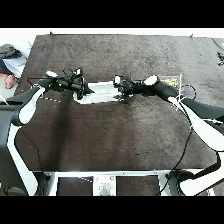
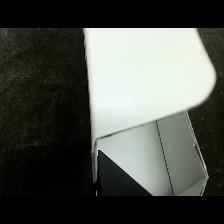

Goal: Fold the box and place the chain.

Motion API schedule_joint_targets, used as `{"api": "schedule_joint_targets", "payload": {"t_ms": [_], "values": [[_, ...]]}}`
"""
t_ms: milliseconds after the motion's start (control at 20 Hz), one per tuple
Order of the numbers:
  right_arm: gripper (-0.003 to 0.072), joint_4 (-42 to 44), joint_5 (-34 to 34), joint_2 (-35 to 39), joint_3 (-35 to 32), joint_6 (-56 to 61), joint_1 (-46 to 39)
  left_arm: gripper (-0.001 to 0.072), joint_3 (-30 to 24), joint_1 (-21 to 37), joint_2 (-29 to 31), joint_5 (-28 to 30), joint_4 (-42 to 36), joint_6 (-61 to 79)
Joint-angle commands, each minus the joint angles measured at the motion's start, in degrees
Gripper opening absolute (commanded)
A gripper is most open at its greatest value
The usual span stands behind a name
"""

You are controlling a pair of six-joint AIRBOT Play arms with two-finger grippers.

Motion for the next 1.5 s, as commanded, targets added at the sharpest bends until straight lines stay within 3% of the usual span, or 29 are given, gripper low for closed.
{"api": "schedule_joint_targets", "payload": {"t_ms": [0, 600, 950, 1200, 1450], "values": [[0.0594, -1.25, 2.89, -1.38, 2.32, 1.25, -0.57, 0.0013, 0.0, 0.04, 0.0, -0.02, -0.07, 0.02], [0.0593, -1.46, 4.02, -1.64, 2.69, 0.37, -2.23, 0.0013, 0.0, 0.02, 0.0, -0.13, -0.09, 0.02], [0.0592, -1.53, 8.57, -6.32, 8.61, 1.01, -2.45, 0.0013, 0.0, 0.02, 0.0, -0.15, -0.09, 0.02], [0.0592, -1.51, 17.18, -11.65, 15.08, 2.16, -2.58, 0.0013, 0.0, 0.02, 0.0, -0.15, -0.09, 0.02], [0.0592, -1.46, 21.27, -13.46, 16.5, 4.13, -2.93, 0.0013, 0.0, 0.02, 0.0, -0.13, -0.09, 0.02]]}}
